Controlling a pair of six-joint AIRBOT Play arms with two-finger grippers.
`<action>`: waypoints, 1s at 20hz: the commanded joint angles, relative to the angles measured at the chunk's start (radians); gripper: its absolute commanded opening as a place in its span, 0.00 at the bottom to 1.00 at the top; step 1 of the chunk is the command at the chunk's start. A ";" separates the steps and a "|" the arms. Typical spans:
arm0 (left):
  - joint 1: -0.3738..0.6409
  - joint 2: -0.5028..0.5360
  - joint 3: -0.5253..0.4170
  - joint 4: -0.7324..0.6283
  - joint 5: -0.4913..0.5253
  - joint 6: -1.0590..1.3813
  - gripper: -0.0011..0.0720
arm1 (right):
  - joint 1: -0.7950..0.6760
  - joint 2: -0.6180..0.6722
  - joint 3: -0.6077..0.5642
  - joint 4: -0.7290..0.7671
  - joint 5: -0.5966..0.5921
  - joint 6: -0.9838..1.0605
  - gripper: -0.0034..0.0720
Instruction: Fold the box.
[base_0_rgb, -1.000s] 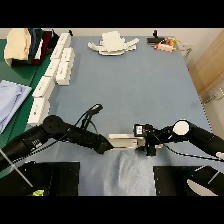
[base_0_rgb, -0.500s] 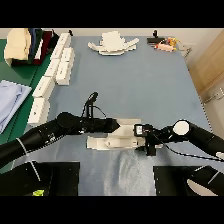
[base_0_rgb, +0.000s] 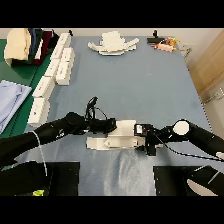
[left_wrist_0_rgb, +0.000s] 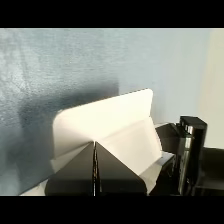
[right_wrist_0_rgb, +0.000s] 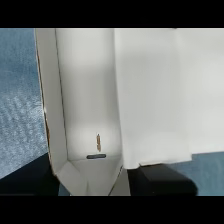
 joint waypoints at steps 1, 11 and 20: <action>0.002 -0.020 0.001 0.001 -0.016 -0.011 0.03 | 0.001 0.001 0.000 -0.001 0.000 -0.001 0.72; 0.070 0.058 0.043 0.032 -0.152 0.084 0.03 | 0.001 0.001 0.000 -0.001 0.000 -0.001 0.72; 0.301 0.482 0.044 0.488 -0.525 0.127 0.03 | 0.001 0.001 0.000 -0.001 0.000 -0.001 0.72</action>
